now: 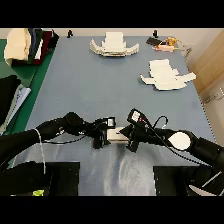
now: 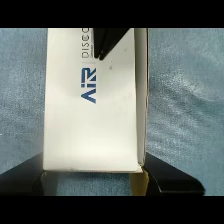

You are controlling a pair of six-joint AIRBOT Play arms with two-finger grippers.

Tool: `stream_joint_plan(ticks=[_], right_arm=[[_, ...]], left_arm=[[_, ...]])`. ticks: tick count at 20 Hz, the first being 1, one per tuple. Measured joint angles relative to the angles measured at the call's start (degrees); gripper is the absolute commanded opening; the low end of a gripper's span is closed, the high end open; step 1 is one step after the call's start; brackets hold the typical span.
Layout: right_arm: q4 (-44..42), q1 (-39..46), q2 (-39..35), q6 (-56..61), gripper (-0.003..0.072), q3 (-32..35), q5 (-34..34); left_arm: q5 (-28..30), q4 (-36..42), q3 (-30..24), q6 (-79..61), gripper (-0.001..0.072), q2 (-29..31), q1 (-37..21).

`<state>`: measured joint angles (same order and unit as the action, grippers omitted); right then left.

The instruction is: Fold the box.

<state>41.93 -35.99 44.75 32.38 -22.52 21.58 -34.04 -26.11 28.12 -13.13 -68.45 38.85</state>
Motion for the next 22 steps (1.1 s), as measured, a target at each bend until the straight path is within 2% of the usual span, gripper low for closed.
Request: stream_joint_plan(ticks=[2, 4, 7, 10, 13, 16, 22], right_arm=[[5.99, 0.35, 0.0, 7.34, 0.0005, -1.14, 0.57], [16.92, 1.51, 0.15, 19.78, 0.0005, -3.54, 3.56], [36.26, 4.76, 1.92, 39.63, 0.0005, -10.29, 13.9], [48.06, 9.42, 6.01, 52.48, 0.0005, -18.97, 27.69], [53.24, 13.73, 11.76, 61.4, 0.0005, -25.88, 40.37], [55.25, 16.04, 16.76, 66.95, 0.0005, -29.29, 49.09], [54.47, 17.16, 20.26, 70.47, 0.0005, -31.06, 54.53]], left_arm=[[0.0, 0.0, 0.0, -0.02, 0.0411, 0.0, 0.0], [0.0, 0.0, 0.0, -0.07, 0.0411, 0.0, 0.0], [0.0, 0.0, 0.0, -0.07, 0.0411, 0.0, 0.0], [0.0, -0.02, 0.0, -0.07, 0.0411, 0.0, 0.0], [0.0, -0.02, 0.0, -0.07, 0.0411, 0.0, 0.0], [0.0, -0.02, 0.0, -0.07, 0.0411, 0.0, 0.0], [0.0, -0.02, 0.0, 0.0, 0.0411, 0.0, 0.0]])
